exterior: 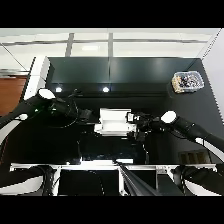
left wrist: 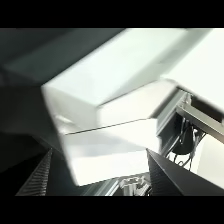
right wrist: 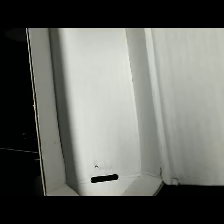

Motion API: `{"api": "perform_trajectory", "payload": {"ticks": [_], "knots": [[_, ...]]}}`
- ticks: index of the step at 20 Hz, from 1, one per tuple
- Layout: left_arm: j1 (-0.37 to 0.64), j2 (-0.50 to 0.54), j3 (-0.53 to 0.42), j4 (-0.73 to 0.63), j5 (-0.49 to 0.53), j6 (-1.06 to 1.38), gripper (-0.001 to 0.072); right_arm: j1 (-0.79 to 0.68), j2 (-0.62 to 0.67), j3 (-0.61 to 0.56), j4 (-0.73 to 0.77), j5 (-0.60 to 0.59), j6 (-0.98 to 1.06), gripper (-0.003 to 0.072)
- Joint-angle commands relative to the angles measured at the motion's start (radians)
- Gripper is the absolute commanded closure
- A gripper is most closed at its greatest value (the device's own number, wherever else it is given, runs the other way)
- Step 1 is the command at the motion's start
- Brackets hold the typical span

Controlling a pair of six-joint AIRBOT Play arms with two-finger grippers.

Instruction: Fold the box and place the chain.

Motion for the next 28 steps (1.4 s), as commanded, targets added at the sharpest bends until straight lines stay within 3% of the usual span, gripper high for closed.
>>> {"api": "perform_trajectory", "payload": {"ticks": [1,3,9,14,18,22,28], "knots": [[-0.074,0.001,0.042,0.025,0.02,-0.088,0.0038,0.001,0.0,0.001,0.0,0.0,0.0,0.0494],[-0.106,0.001,0.063,0.062,0.039,-0.127,0.0175,0.001,0.0,0.001,0.0,0.0,0.0,0.0494],[-0.17,0.002,0.085,0.183,0.094,-0.278,0.0179,0.001,0.0,0.001,0.0,0.0,0.0,0.0495],[-0.285,0.003,0.124,0.33,0.224,-0.478,0.0179,0.001,0.0,0.001,0.0,0.0,0.0,0.0495],[-0.359,0.003,0.148,0.542,0.28,-0.719,0.0179,0.001,0.0,0.001,0.0,0.0,0.0,0.0495],[-0.417,0.0,0.182,0.694,0.251,-0.831,0.0179,0.001,0.0,0.001,0.0,0.0,0.0,0.0494],[-0.492,-0.047,0.246,0.859,0.122,-0.989,0.0179,0.001,0.0,0.001,0.0,0.0,0.0,0.0495]]}}
